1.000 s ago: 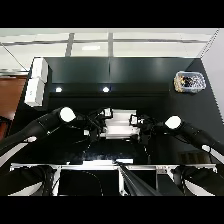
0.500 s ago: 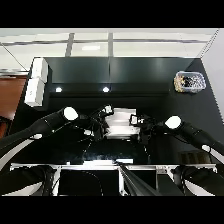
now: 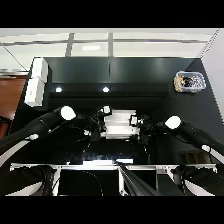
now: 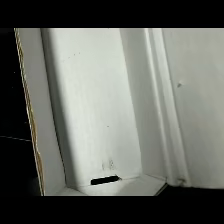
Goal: Fold the box and place the chain.
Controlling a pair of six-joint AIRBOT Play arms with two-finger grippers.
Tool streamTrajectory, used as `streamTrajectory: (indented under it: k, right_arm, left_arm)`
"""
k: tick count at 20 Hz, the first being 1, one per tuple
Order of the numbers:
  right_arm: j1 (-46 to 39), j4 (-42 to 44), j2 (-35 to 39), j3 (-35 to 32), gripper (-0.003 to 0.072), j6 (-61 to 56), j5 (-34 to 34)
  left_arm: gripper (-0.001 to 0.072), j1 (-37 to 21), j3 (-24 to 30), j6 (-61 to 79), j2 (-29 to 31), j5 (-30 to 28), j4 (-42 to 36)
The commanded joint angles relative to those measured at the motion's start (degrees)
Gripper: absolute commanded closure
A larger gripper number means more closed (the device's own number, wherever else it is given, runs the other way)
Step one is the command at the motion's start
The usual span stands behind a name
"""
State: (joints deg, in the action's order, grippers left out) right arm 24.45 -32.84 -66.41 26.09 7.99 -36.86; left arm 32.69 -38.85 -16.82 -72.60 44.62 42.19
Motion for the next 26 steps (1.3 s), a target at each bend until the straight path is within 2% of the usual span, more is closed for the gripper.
streamTrajectory:
  k: [1, 4, 6, 7, 8, 10, 12, 15, 18, 20, 23, 26]
  right_arm:
    - [-0.04, 0.0, 0.02, 0.02, 0.0264, -0.04, 0.0]
    - [-0.02, 0.0, 0.02, 0.02, 0.0264, -0.04, 0.0]
    - [-0.02, 0.02, 0.02, 0.02, 0.0264, -0.04, 0.0]
    - [-0.02, 0.02, 0.02, 0.02, 0.0264, -0.04, 0.0]
    - [-0.02, 0.02, 0.02, 0.02, 0.0264, -0.04, 0.0]
    - [-0.02, 0.02, 0.02, 0.02, 0.0264, -0.04, 0.0]
    - [-0.02, 0.02, 0.02, 0.02, 0.0264, -0.04, 0.0]
    - [-0.02, 0.04, 0.02, 0.02, 0.0264, -0.04, 0.0]
    - [-0.02, 0.02, 0.02, 0.02, 0.0264, -0.07, -0.07]
    - [-0.02, 0.02, 0.02, 0.02, 0.0264, -0.07, -0.2]
    - [-0.02, 0.02, 0.02, 0.02, 0.0264, -0.04, -0.2]
    - [-0.02, 0.02, 0.02, 0.02, 0.0264, -0.04, -0.2]
  left_arm:
    - [0.0685, -4.11, -0.07, -9.73, 5.55, 5.33, 9.51]
    - [0.0684, -11.89, -0.02, -28.09, 11.58, 7.52, 15.17]
    - [0.0683, -19.89, 0.2, -41.55, 12.33, 11.89, 16.37]
    - [0.0683, -23.06, 0.66, -43.76, 12.09, 14.64, 16.52]
    - [0.0684, -25.97, 1.79, -45.94, 11.87, 16.0, 16.2]
    - [0.0683, -30.03, 5.4, -56.59, 11.78, 15.04, 14.64]
    - [0.0683, -32.33, 9.68, -58.58, 11.3, 14.19, 8.22]
    - [0.0682, -32.87, 14.23, -54.69, 7.82, 12.85, -3.23]
    - [0.0683, -30.67, 15.37, -44.63, 2.67, 12.5, -14.56]
    - [0.0683, -27.5, 15.06, -41.51, -0.24, 11.85, -18.25]
    - [0.0683, -23.43, 13.4, -39.15, -3.87, 11.72, -19.3]
    - [0.0683, -21.46, 11.39, -31.3, -4.52, 12.15, -24.63]
